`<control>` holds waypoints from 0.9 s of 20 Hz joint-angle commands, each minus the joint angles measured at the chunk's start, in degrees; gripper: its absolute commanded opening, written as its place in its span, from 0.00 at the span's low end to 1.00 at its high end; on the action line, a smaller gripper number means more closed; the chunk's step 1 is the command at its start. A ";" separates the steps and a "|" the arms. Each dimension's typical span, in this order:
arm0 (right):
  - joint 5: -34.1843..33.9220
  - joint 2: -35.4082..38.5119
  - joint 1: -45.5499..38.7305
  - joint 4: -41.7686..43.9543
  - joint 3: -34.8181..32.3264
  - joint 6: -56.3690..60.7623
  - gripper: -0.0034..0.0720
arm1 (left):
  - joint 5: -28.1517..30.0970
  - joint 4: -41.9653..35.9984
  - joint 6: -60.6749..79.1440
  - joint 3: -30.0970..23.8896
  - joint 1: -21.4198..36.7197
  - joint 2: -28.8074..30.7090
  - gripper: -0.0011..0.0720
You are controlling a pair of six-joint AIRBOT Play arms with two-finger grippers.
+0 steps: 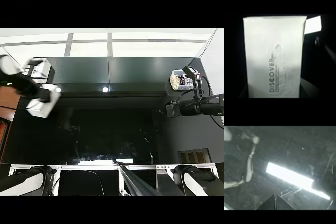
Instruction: Fold the box and place the chain.
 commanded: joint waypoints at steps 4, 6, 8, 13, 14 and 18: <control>-3.65 -0.02 0.00 0.04 -0.02 0.07 0.06 | 9.64 -11.85 6.80 4.24 19.23 -8.15 0.39; -5.03 -0.02 0.00 0.02 -0.02 0.35 0.06 | 11.50 -11.78 7.96 7.82 18.67 -13.33 0.39; -5.99 -0.02 0.00 0.07 -0.02 0.52 0.06 | 11.72 -12.39 12.76 11.69 17.49 -18.62 0.39; -8.22 -0.07 0.00 0.07 -0.02 1.16 0.06 | 13.20 -11.89 17.03 19.39 14.84 -27.41 0.39; -8.96 -0.09 0.00 0.24 -0.02 1.16 0.06 | 13.25 -12.15 17.05 20.46 14.71 -28.72 0.39; -10.01 -0.09 0.13 1.77 -0.02 1.11 0.06 | 12.57 -4.87 10.36 25.68 13.86 -30.84 0.98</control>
